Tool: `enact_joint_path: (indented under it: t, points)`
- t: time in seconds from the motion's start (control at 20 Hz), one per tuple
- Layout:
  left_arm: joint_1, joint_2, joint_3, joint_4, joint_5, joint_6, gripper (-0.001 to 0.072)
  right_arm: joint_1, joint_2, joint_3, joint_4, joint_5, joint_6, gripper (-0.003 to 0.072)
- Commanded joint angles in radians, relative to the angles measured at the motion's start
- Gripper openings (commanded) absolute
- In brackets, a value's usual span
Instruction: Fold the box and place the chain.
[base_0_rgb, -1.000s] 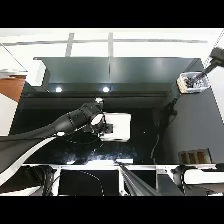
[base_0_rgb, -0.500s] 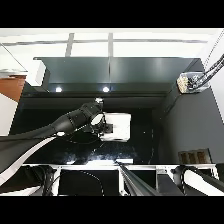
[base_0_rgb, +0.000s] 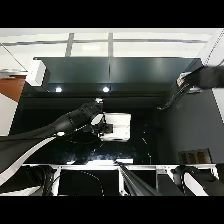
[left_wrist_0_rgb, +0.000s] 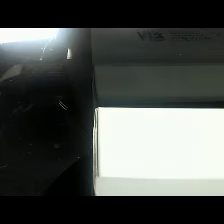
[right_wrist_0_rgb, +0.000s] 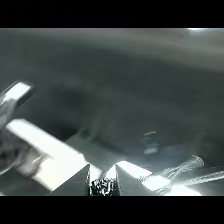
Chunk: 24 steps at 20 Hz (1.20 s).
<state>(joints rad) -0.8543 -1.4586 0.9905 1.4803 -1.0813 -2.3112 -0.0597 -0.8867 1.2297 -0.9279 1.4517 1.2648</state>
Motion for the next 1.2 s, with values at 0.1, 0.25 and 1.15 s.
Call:
enact_joint_path:
  t: [0.1,0.25,1.15]
  points:
    - [0.001,-0.001,0.0,0.0,0.0,0.0,0.0032,0.217,0.024,-0.141,0.109,-0.114,0.015,0.0034]
    - [0.001,-0.001,0.0,0.0,0.0,0.0,0.0032,0.309,0.024,-0.141,0.188,-0.161,0.018,0.0035]
    - [0.001,-0.001,0.0,0.0,0.0,0.0,0.0032,0.382,0.024,-0.084,0.399,-0.274,0.003,0.0042]
